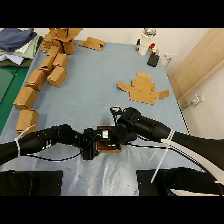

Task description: Fold the box.

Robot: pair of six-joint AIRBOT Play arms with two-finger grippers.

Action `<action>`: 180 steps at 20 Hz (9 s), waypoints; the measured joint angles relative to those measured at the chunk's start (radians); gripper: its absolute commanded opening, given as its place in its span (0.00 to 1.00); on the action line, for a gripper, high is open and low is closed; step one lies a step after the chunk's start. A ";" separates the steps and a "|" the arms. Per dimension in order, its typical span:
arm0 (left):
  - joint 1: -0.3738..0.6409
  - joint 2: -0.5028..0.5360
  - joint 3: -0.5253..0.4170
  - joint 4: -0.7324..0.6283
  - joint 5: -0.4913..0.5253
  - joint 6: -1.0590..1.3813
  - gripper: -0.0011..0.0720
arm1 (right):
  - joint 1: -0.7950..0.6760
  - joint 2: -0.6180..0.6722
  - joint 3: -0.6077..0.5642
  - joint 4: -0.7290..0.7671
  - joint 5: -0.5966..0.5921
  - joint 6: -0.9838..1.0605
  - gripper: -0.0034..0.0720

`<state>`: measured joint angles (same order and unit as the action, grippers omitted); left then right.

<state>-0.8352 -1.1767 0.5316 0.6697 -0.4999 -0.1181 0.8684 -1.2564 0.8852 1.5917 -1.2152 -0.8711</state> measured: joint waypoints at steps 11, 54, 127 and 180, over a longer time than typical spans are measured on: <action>0.000 0.000 0.000 0.000 0.001 -0.001 0.66 | -0.021 0.222 0.004 -0.044 -0.146 0.007 0.32; 0.000 0.000 0.000 0.000 0.001 -0.002 0.66 | -0.246 0.483 -0.571 1.006 0.523 -1.787 0.26; 0.000 0.000 0.000 -0.002 0.002 -0.004 0.66 | 0.001 0.546 -0.468 0.228 0.599 -1.825 0.40; 0.000 0.000 0.000 -0.001 0.001 -0.002 0.66 | 0.055 0.746 -0.716 0.737 0.857 -0.407 0.05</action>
<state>-0.8352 -1.1767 0.5316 0.6689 -0.4988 -0.1196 0.9230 -0.5106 0.1696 2.3291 -0.3584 -1.2778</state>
